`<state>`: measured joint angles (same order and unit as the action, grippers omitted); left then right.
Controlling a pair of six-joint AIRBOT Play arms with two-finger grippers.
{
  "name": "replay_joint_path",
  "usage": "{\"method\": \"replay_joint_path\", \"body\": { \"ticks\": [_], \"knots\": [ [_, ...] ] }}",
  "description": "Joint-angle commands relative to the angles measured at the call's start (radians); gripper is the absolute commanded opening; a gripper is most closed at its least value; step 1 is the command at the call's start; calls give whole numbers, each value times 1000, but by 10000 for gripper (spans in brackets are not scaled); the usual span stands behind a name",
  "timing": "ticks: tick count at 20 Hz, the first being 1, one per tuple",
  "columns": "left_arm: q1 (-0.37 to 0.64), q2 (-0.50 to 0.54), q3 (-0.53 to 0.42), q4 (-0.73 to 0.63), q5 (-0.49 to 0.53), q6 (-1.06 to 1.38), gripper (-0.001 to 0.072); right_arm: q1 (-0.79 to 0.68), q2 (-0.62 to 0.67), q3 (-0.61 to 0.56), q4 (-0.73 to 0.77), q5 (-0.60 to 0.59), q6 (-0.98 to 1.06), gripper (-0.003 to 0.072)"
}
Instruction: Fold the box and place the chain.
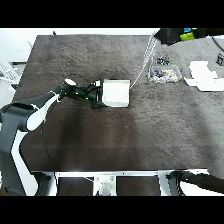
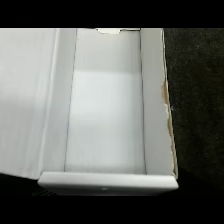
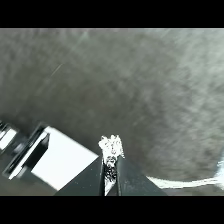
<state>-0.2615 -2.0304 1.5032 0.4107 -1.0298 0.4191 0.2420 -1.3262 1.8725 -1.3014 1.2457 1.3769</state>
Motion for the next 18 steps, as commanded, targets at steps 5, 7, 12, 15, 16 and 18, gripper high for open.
{"method": "replay_joint_path", "body": {
  "ticks": [5,7,12,15,16,18],
  "knots": [
    [0,1,0,0,0,0,240,93,0,-138,21,-36,10,19],
    [0,1,0,0,0,0,239,100,0,-159,42,-51,10,19],
    [0,1,0,0,0,0,239,111,0,-164,56,-76,10,18],
    [0,1,0,0,0,0,239,119,0,-164,71,-97,10,19],
    [0,1,0,0,1,0,240,120,-2,-164,75,-98,10,19],
    [0,1,0,0,0,0,239,132,-13,-167,79,-99,10,19]
  ]
}}
